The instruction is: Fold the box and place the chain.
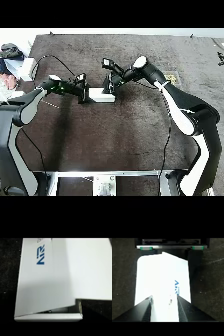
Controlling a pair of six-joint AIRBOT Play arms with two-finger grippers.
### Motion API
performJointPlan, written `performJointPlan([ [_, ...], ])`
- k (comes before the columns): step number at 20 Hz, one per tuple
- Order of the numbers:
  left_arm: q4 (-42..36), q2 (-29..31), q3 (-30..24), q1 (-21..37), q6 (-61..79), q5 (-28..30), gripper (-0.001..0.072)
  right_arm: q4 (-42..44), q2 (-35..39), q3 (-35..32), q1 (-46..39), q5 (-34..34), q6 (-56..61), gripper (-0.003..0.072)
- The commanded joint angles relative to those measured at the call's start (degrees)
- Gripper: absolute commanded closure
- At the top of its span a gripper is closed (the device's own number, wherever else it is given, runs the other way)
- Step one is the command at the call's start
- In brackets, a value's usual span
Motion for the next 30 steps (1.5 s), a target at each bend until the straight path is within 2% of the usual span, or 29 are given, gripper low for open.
performJointPlan([
  [1, 0.0, 0.0, 0.0, 0.0, 0.0, 0.0, 0.0248, -0.7, -0.2, 0.0, -0.1, -3.0, 0.0, 0.0313],
  [2, 0.0, 0.0, 0.0, 0.0, 0.0, 0.0, 0.0248, -0.7, -0.2, 0.0, -0.1, -3.1, 0.0, 0.0239],
  [3, 0.0, 0.0, 0.0, 0.0, 0.0, 0.0, 0.0248, -0.7, -0.2, 0.0, -0.1, -3.0, 0.1, 0.0209],
  [8, 0.0, 0.0, 0.0, 0.0, 0.0, 0.0, 0.0248, -0.7, 4.4, -0.1, -1.6, -2.1, 5.3, 0.0227],
  [12, 0.0, 0.0, 0.0, 0.0, 0.0, 0.0, 0.0248, 0.9, 4.9, -0.7, -3.3, -2.0, 6.1, 0.0227],
  [16, 0.0, 0.0, 0.0, 0.0, 0.0, 0.0, 0.0248, 7.0, 4.9, -6.4, -3.0, -6.3, 1.7, 0.0226],
  [21, 0.0, 0.0, 0.0, 0.0, 0.0, 0.0, 0.0248, 14.1, 5.0, -10.0, -3.0, -5.7, 1.1, 0.0227],
  [25, 0.0, 0.0, 0.0, 0.0, 0.0, 0.0, 0.0248, 14.3, 5.0, -12.2, -2.0, -3.6, 0.3, 0.0227],
  [30, 0.0, 0.0, 0.0, 0.0, 0.0, 0.0, 0.0248, 14.4, 5.0, -15.6, -1.1, -7.1, -6.4, 0.0227],
])
